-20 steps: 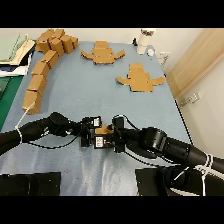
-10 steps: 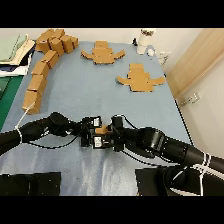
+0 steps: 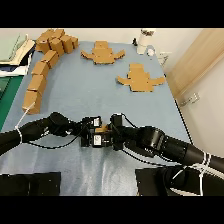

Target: Fold the box.

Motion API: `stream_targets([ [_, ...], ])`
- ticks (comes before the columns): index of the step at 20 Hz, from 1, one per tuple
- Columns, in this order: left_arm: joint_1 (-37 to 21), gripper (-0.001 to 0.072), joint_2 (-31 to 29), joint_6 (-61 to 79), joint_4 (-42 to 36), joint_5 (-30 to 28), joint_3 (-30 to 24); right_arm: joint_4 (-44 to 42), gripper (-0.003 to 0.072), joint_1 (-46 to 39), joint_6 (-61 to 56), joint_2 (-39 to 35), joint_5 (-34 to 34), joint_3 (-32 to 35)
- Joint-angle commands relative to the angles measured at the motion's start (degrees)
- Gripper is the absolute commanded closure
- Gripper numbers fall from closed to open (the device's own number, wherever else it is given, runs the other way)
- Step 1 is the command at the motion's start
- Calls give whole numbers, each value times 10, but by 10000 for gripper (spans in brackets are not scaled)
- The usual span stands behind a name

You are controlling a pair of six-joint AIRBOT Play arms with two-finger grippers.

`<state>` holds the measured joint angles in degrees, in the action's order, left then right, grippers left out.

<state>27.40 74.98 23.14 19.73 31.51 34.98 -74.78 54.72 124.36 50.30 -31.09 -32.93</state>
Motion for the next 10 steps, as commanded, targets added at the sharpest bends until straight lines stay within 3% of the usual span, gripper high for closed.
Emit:
stream_targets([
  [1, 0, 185, 0, 0, 0, 0, 0, -8, 460, 0, 0, 1, -4, -1],
  [10, 0, 184, 0, 0, 0, 0, 0, -51, 460, 0, 2, 12, -24, 0],
])
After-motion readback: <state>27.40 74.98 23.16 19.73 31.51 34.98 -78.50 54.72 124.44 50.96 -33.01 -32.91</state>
